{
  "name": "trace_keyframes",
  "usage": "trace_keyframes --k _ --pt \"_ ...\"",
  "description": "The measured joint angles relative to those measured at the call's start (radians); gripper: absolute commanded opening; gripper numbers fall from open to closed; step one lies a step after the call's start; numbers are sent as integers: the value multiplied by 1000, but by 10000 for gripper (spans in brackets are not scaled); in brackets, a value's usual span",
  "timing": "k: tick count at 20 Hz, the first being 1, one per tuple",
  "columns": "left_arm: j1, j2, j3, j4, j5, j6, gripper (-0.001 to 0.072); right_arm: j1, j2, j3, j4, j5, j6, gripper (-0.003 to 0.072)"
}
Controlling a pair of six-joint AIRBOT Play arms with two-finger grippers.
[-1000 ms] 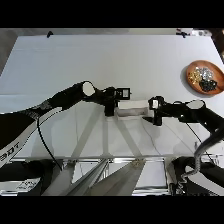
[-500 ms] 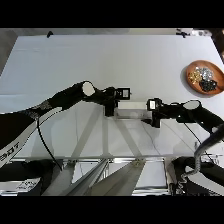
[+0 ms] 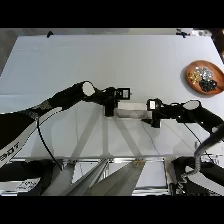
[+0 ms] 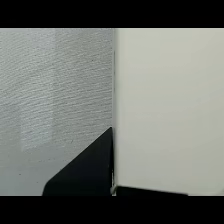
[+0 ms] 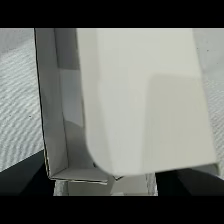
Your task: Fold the box and place the chain.
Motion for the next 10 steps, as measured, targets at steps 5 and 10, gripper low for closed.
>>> trace_keyframes --k 5,10 --pt "0 0 0 0 4 0 15 8 0 0 -25 -36 -1 685" --pt "0 0 0 0 6 -3 15 18 0 0 -32 -84 -2 679"
